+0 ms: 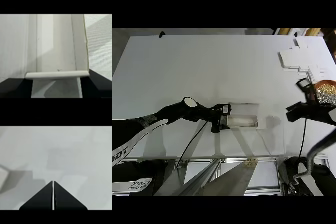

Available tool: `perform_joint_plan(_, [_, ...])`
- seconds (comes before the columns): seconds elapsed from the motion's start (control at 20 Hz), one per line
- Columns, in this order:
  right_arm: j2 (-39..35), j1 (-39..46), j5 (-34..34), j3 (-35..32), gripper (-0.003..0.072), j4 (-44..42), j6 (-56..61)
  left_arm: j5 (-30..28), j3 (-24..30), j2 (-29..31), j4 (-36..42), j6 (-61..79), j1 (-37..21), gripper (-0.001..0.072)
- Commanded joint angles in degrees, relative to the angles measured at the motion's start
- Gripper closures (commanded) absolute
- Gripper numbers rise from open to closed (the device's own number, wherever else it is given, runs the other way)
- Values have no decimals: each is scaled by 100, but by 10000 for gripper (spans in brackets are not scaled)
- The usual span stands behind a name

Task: Fold the box and place the chain.

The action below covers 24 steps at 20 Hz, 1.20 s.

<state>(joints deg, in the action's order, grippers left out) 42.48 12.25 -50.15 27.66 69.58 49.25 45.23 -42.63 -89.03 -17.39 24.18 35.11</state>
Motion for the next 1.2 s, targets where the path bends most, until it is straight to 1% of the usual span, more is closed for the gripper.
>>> perform_joint_plan(0.0, [249, 442, 129, 4, 665, 817, 1405, 0, 0, 0, -2, 2, -2, 628])
perform_joint_plan(0.05, [380, 442, -11, 4, 665, 966, 1303, 0, 0, 0, -2, 2, -2, 628])
perform_joint_plan(0.15, [623, 442, -201, 0, 664, 885, 988, 0, 0, 0, -2, 2, 0, 628])
perform_joint_plan(0.35, [1200, 442, -575, 0, 667, -289, 457, 0, 0, 0, 0, 2, -2, 628])
perform_joint_plan(0.55, [1886, 442, -927, 0, 666, -901, 393, 0, 0, 0, -2, 0, -2, 628])
perform_joint_plan(0.6, [2006, 442, -1025, 0, 666, -1119, 216, 0, 0, 0, -2, 2, 0, 628])
perform_joint_plan(0.7, [2076, 442, -1128, 0, 666, -1447, -131, 0, 0, 0, -2, 2, -2, 628])
perform_joint_plan(0.95, [2094, 402, -1134, -22, 666, -1698, -162, 0, 0, 0, -2, 2, -2, 628])
perform_joint_plan(1.15, [2098, -59, -1021, -162, 666, -1805, -160, 0, 0, 0, -2, 2, 0, 628])
